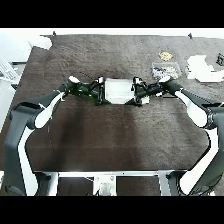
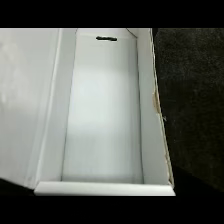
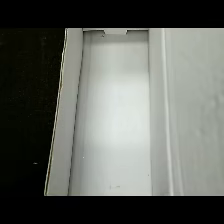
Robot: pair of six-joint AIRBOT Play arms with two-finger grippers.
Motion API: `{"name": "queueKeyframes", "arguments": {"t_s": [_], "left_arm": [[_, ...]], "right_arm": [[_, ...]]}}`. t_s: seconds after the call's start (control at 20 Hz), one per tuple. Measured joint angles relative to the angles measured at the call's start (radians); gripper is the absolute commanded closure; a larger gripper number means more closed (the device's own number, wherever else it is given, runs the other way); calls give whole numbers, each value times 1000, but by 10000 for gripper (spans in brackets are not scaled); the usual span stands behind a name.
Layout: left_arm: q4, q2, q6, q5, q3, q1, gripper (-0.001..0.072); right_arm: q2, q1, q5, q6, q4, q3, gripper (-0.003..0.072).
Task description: Fold the box and place the chain.
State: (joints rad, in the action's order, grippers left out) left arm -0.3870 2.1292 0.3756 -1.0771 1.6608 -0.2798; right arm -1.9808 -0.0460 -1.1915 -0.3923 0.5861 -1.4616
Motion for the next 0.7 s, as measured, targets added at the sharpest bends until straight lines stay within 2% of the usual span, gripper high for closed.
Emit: {"name": "queueKeyframes", "arguments": {"t_s": [0.7], "left_arm": [[3,-1,0,43,0,-2,359]], "right_arm": [[0,0,0,-1,0,0,115]]}}
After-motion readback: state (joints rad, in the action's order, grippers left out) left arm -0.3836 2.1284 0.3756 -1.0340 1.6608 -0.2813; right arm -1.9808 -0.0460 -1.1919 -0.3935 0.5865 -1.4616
